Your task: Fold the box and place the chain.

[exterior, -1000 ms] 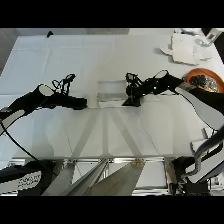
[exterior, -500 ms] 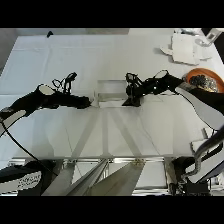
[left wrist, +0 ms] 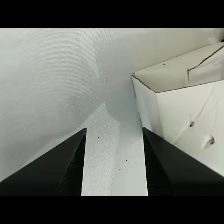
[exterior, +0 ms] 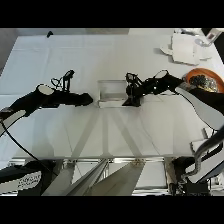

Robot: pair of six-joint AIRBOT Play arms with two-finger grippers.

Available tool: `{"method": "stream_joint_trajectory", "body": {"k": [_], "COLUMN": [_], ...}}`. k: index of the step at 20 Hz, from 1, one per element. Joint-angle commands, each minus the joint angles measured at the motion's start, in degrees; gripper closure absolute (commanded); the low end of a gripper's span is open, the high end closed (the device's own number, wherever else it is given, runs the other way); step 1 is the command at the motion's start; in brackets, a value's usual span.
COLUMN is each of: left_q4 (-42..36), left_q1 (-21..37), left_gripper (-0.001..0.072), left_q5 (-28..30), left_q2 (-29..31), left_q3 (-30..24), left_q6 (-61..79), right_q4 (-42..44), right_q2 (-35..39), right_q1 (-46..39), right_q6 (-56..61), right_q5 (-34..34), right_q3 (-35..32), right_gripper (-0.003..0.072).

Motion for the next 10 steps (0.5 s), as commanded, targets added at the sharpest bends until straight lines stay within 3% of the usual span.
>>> {"method": "stream_joint_trajectory", "body": {"k": [1, 6, 10], "left_q4": [-1.49, -7.56, -7.98], "left_q1": [1.20, 1.86, 1.62], "left_gripper": [0.0303, 0.0318, 0.0319], "left_q5": [0.15, -2.19, -2.62], "left_q2": [0.76, 1.38, 0.50], "left_q3": [-0.02, -0.02, -0.02], "left_q6": [0.11, 10.01, 10.62], "right_q4": [0.00, 0.00, 0.00], "right_q2": [-0.04, -0.04, -0.04], "right_q1": [-0.02, -0.02, -0.02], "right_q6": [0.00, 0.02, 0.00], "right_q5": [0.02, 0.00, 0.00], "right_q3": [0.00, 0.00, 0.00], "right_gripper": [0.0351, 0.0351, 0.0351]}}
